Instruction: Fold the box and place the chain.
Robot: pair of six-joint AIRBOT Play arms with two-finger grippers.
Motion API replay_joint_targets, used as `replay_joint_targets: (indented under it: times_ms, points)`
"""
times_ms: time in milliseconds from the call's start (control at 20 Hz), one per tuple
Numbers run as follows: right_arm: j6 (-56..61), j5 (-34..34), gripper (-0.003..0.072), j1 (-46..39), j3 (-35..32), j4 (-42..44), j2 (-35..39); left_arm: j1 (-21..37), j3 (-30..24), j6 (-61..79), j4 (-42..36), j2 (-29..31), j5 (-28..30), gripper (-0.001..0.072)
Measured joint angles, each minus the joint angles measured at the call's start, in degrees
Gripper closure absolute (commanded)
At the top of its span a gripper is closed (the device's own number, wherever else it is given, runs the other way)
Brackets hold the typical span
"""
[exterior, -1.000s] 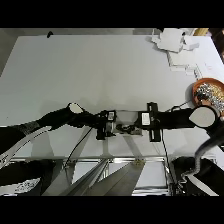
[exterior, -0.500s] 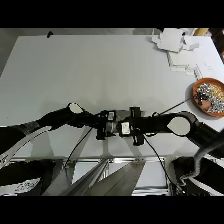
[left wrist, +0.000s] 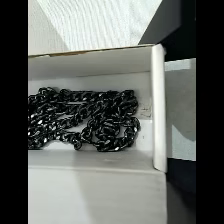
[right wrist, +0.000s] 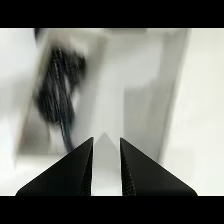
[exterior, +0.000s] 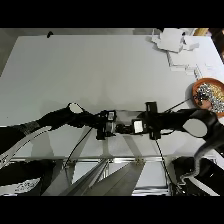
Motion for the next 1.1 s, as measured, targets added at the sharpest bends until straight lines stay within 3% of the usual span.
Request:
replay_joint_targets:
  times_ms: [250, 400, 800, 1100]
  points:
    - [-3.4, 2.4, 0.0516, -17.3, 0.0, -2.1, -2.3, 0.0, 0.0, 0.0, 0.0, 0.0, -0.1, 0.0498]
    - [-7.1, 2.6, 0.0506, -22.8, 0.0, -2.2, -6.3, 0.0, 0.0, 0.0, 0.0, 0.0, -0.1, 0.0498]
    - [-16.0, 1.2, 0.0505, -25.9, 0.0, -0.9, -19.3, 0.0, 0.0, 0.0, 0.0, 0.0, -0.2, 0.0498]
    - [-21.4, -1.3, 0.0535, -26.1, 0.0, 0.2, -24.1, 0.0, 0.0, 0.0, 0.0, 0.0, -0.2, 0.0498]
